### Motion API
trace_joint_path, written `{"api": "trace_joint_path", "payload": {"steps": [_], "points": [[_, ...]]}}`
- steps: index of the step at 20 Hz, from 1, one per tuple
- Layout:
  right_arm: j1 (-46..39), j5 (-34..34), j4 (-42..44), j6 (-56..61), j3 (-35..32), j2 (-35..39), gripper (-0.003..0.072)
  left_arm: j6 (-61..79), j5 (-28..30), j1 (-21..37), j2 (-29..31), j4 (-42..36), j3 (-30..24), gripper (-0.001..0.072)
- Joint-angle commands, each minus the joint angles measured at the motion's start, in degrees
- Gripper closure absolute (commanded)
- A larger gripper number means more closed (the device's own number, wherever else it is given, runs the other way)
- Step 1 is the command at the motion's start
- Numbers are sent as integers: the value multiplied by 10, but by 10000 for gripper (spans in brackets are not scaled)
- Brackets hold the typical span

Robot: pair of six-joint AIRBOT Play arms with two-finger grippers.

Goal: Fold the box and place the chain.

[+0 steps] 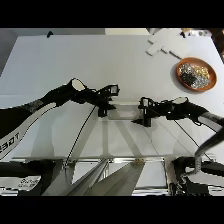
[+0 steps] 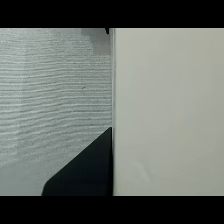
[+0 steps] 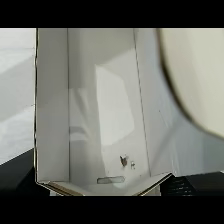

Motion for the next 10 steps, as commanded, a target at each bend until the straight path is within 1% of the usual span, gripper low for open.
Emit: {"api": "trace_joint_path", "payload": {"steps": [1,7,9,10], "points": [[0,-5,0,12,0,0,81,0,1,0,0,0,0,699],[0,-9,-1,17,0,0,92,0,1,0,0,0,0,699],[0,-9,-1,17,0,0,151,0,1,0,0,0,0,699],[0,-9,-1,17,0,0,152,0,1,0,0,0,0,699]]}}
